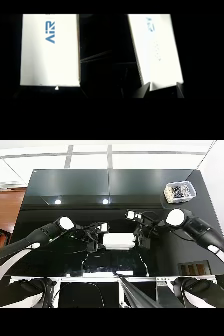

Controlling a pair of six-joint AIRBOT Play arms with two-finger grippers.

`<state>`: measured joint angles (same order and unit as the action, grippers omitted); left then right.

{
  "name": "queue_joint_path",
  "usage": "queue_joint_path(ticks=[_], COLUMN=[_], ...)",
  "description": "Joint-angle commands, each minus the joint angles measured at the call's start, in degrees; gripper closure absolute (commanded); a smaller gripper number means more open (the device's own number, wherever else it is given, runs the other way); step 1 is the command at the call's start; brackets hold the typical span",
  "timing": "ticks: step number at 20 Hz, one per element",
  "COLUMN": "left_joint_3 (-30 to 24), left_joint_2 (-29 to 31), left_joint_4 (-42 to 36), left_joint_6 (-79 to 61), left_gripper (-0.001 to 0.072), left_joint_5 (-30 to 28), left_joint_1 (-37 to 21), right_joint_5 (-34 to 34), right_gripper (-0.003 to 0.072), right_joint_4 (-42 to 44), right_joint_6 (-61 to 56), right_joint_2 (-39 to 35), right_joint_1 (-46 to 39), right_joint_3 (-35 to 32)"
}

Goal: Fold the box and place the chain.

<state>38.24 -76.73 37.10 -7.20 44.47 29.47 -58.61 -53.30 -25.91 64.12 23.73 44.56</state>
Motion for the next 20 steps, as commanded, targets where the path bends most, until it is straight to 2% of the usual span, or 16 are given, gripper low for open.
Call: queue_joint_path(ticks=[1, 2, 3, 4, 5, 7, 9, 12, 16, 20], left_joint_3=[0.02, 0.02, 0.02, 0.02, 0.02, 0.02, 0.02, 0.02, 0.02, 0.02], left_joint_2=[0.04, 0.04, 0.04, 0.04, 0.04, 0.02, 0.02, 0.02, 0.02, 0.02], left_joint_4=[-0.07, -0.07, -0.07, -0.07, -0.07, -0.07, -0.09, -0.11, -0.11, -0.13], left_joint_6=[-0.07, -0.07, -0.07, -0.07, -0.07, -0.07, -0.07, -0.04, -0.04, -0.04], left_gripper=[0.0356, 0.0356, 0.0356, 0.0356, 0.0356, 0.0356, 0.0356, 0.0356, 0.0356, 0.0356], left_joint_5=[0.24, 0.35, 0.44, 0.52, 0.57, 0.57, 0.55, 0.61, 0.76, 0.83], left_joint_1=[0.00, 0.00, 0.00, 0.00, 0.00, 0.00, 0.00, 0.00, 0.00, 0.00], right_joint_5=[-3.21, -6.36, -10.23, -12.04, -12.33, -8.22, -2.86, 4.57, 7.74, 10.43], right_gripper=[0.0297, 0.0299, 0.0413, 0.0630, 0.0686, 0.0686, 0.0686, 0.0684, 0.0684, 0.0684], right_joint_4=[-0.17, -0.13, 0.48, 3.28, 8.70, 22.14, 31.71, 32.92, 30.69, 29.00], right_joint_6=[-11.89, -17.70, -22.60, -24.74, -24.59, -22.82, -22.10, -27.54, -28.22, -30.45], right_joint_2=[-5.09, -5.92, -5.77, -5.73, -5.73, -5.25, -3.30, 0.96, 5.33, 5.60], right_joint_1=[-1.92, -3.61, -5.35, -6.71, -7.54, -7.28, -6.25, -3.52, -0.81, -0.83], right_joint_3=[2.27, 2.21, 1.62, -0.07, -2.51, -8.09, -11.17, -11.39, -11.39, -11.39])
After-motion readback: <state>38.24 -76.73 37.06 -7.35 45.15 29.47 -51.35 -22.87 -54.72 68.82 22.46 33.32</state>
